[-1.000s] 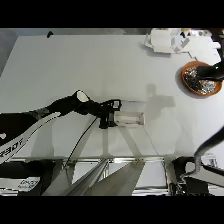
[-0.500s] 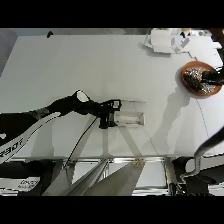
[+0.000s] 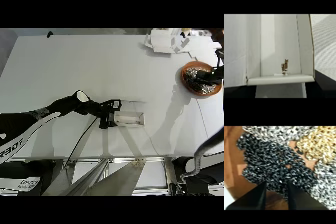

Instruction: Fold the box and place the chain.

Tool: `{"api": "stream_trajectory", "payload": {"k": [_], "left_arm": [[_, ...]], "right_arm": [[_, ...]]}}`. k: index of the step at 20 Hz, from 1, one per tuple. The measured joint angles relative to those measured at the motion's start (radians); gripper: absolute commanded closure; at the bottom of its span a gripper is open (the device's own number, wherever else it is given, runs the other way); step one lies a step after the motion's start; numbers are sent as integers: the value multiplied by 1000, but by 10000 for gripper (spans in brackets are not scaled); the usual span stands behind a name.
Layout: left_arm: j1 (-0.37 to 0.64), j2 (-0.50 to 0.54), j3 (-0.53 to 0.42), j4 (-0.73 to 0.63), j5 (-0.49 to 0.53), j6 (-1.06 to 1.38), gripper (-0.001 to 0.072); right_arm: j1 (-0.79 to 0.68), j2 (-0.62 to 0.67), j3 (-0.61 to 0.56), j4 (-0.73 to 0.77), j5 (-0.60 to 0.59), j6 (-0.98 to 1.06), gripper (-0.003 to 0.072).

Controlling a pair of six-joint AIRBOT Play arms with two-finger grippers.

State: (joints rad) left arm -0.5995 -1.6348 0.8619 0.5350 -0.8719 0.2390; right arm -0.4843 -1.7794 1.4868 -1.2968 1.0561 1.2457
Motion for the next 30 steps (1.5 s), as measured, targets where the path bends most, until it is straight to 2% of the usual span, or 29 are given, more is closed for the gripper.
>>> {"api": "stream_trajectory", "payload": {"k": [7, 8, 9, 15, 21, 25, 30], "left_arm": [[0, 0, 0, 0, 0, 0, 498], [0, 0, 0, 0, 0, 0, 498], [0, 0, 0, 0, 0, 0, 498], [0, 0, 0, 0, 0, 0, 498], [0, 0, 0, 0, 0, 0, 498], [0, 0, 0, 0, 0, 0, 498], [0, 0, 0, 0, 0, 0, 498]], "right_arm": [[0, -38, 1, 35, 35, -39, 519], [0, -45, 1, 37, 36, -39, 570], [0, -49, 1, 35, 41, -39, 663], [0, -31, -1, 28, 93, -40, 666], [0, 159, 1, 37, 133, -47, 667], [0, 343, 0, 66, 209, -50, 667], [0, 571, 0, 182, 336, -51, 667]]}}
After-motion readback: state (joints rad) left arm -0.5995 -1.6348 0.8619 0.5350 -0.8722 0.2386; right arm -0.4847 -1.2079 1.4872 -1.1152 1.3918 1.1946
